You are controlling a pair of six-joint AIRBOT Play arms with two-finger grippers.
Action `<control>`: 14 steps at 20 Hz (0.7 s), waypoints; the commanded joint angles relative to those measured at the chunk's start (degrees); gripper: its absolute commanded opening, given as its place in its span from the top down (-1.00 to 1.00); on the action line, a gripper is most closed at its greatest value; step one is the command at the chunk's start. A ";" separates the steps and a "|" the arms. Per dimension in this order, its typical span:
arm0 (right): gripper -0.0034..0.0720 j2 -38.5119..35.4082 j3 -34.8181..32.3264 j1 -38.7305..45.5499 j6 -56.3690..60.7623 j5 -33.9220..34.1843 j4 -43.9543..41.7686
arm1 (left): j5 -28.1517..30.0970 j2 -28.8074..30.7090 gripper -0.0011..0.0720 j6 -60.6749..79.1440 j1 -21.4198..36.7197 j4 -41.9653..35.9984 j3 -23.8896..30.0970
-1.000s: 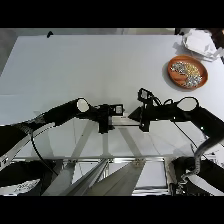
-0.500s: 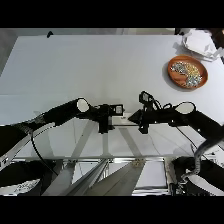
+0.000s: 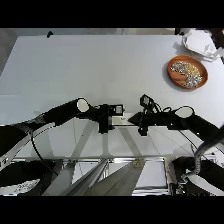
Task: Fold the box and place the chain.
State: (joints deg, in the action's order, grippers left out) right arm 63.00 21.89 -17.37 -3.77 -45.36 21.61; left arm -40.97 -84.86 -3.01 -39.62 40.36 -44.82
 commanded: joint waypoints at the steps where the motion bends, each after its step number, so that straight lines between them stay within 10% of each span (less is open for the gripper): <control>1: 0.88 0.04 -0.87 0.04 -0.22 2.14 0.57 | 0.00 0.04 0.23 0.00 -0.02 0.00 -0.04; 11: 0.88 -12.07 0.13 0.07 -5.62 2.93 -7.69 | 0.00 0.04 0.23 0.00 -0.02 0.00 -0.04; 14: 0.88 -17.03 3.28 0.13 8.83 7.69 -1.62 | 0.00 0.04 0.23 0.00 -0.02 0.00 -0.04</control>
State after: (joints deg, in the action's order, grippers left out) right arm 50.52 23.05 -17.26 -5.37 -40.75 16.34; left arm -40.99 -84.86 -3.05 -39.62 40.32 -44.82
